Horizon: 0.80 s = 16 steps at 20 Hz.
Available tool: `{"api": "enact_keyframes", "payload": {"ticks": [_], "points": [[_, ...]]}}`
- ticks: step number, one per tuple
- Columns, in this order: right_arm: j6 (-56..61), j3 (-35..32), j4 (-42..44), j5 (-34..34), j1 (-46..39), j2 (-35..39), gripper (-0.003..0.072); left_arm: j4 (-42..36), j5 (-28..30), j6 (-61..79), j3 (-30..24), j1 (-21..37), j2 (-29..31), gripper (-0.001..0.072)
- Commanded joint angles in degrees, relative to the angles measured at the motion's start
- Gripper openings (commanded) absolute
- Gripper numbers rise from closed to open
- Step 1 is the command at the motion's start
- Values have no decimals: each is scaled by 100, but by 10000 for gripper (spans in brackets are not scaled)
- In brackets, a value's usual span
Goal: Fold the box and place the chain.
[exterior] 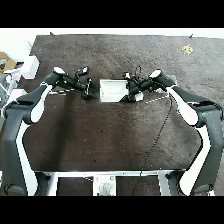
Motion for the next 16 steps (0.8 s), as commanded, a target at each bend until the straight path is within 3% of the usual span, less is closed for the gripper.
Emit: {"api": "enact_keyframes", "payload": {"ticks": [1,9,16], "points": [[0,0,2,2,4,-4,508,-28,131,2,-7,-17,-59,720],[0,0,0,2,4,-4,508,-201,297,162,-7,-17,-96,720],[0,0,0,0,4,-4,508,-157,-109,155,-7,-17,-96,720]]}}
